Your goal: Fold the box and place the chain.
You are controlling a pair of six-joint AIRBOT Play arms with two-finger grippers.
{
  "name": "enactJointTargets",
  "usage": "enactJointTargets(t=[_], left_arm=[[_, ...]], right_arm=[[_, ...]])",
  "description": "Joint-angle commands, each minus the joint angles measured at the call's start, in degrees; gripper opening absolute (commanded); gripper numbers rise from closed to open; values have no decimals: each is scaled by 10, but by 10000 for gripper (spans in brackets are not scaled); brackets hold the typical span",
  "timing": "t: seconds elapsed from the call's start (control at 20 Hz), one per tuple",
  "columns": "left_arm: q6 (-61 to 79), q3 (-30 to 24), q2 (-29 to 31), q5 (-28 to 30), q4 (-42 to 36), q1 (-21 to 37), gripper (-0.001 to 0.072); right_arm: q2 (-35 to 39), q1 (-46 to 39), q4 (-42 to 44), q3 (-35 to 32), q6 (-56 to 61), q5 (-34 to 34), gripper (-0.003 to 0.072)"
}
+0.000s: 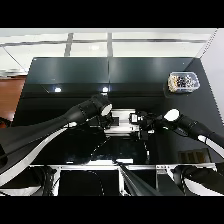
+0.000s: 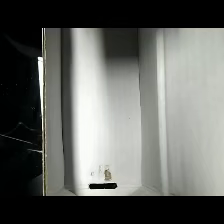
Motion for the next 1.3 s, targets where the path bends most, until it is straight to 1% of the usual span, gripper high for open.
enactJointTargets(t=[0.0,0.1,0.3,0.45,0.6,0.65,0.75,0.8,0.85,0.9,1.25], left_arm=[[-1,0,0,2,3,0,24],[1,0,0,0,5,0,25],[32,0,0,0,-4,-1,24],[31,0,0,1,-4,0,25],[31,0,0,1,-4,0,24],[31,0,0,1,-4,0,25],[31,0,0,2,-4,0,26],[32,0,0,1,-4,0,26],[32,0,0,1,-4,0,26],[32,0,0,1,-4,0,26],[32,0,0,1,-4,0,26]], right_arm=[[2,-2,-14,0,34,-13,523],[22,-13,-43,0,71,1,522],[77,-35,-95,0,77,57,521],[80,-40,-109,0,80,90,523],[80,-40,-105,0,79,90,520],[80,-39,-103,0,78,88,476],[80,-37,-93,0,74,83,474],[80,-37,-78,0,69,80,425],[80,-37,-61,0,68,80,210],[80,-37,-38,0,69,80,117],[58,-37,62,-1,109,77,127]])
